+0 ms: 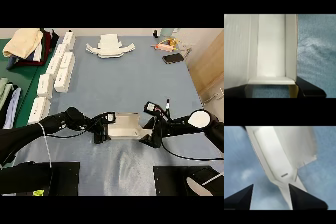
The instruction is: Fold the box.
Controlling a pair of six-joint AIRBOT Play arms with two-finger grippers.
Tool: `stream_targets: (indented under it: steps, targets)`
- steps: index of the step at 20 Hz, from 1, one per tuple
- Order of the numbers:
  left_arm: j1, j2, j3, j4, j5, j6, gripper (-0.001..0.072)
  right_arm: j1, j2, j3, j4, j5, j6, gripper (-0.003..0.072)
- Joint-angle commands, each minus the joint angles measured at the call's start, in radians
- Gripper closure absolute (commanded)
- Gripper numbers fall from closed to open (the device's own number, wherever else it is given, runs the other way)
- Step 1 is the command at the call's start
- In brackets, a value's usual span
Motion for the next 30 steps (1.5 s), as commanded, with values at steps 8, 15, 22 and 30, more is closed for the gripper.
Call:
stream_targets:
  steps: [8,15,22,30]
  targets:
    - [0.001,0.001,0.0,0.001,0.0,0.0,0.0207,0.002,0.042,0.0,0.296,-0.061,0.511,0.0657]
    - [0.001,0.001,0.0,0.001,0.0,0.0,0.0207,0.002,-0.2,0.126,0.302,-0.21,0.458,0.068]
    - [0.001,0.001,0.0,0.001,0.0,0.0,0.0207,0.002,-0.435,0.255,0.238,-0.153,0.445,0.068]
    - [0.001,0.001,0.0,0.0,0.0,0.0,0.0207,0.002,-0.522,0.255,0.168,-0.166,0.379,0.068]
